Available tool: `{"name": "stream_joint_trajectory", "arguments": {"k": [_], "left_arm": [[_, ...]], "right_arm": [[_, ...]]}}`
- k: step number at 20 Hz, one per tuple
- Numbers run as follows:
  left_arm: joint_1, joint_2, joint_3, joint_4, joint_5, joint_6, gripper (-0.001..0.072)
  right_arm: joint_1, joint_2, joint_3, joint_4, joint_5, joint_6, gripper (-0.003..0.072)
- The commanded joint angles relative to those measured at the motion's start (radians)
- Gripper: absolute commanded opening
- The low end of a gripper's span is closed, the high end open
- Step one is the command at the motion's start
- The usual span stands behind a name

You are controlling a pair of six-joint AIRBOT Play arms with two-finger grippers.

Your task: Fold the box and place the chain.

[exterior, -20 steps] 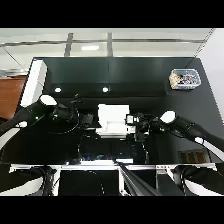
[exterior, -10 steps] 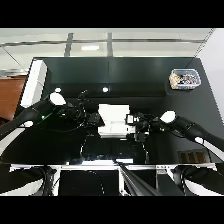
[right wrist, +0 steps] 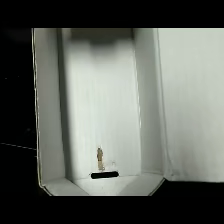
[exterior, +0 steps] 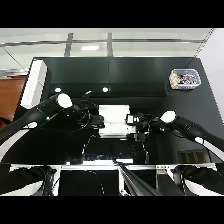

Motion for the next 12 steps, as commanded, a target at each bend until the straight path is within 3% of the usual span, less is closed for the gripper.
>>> {"name": "stream_joint_trajectory", "arguments": {"k": [1,12], "left_arm": [[-0.043,0.0,0.039,0.157,0.008,-0.15,0.0361],[-0.222,-0.002,0.086,0.552,-0.003,-0.559,0.0361]], "right_arm": [[0.001,0.0,0.0,-0.003,0.0,0.001,0.0227],[0.001,0.0,0.0,-0.003,0.0,0.001,0.0227]]}}
